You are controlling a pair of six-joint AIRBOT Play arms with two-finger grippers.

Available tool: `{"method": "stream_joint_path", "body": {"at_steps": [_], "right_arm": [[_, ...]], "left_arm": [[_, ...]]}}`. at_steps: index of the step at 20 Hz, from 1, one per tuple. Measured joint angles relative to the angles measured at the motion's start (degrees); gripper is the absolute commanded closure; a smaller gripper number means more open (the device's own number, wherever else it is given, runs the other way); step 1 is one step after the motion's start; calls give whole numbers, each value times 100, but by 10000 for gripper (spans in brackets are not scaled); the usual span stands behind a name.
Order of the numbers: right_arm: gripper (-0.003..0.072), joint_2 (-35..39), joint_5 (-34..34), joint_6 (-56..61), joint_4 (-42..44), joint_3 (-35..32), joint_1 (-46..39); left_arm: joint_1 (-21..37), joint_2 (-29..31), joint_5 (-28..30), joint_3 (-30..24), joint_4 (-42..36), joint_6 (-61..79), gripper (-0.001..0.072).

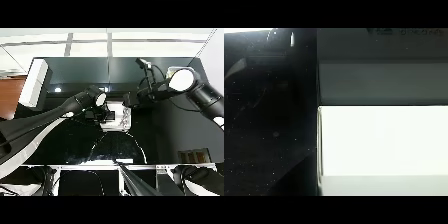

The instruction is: Fold the box and place the chain.

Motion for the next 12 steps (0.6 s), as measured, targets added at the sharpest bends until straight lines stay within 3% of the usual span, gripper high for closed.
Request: {"method": "stream_joint_path", "body": {"at_steps": [5,12], "right_arm": [[664,151,507,-66,83,719,-105],[664,299,787,-85,251,953,-125]], "left_arm": [[-2,0,2,0,0,0,679],[-2,0,0,0,0,0,679]]}}
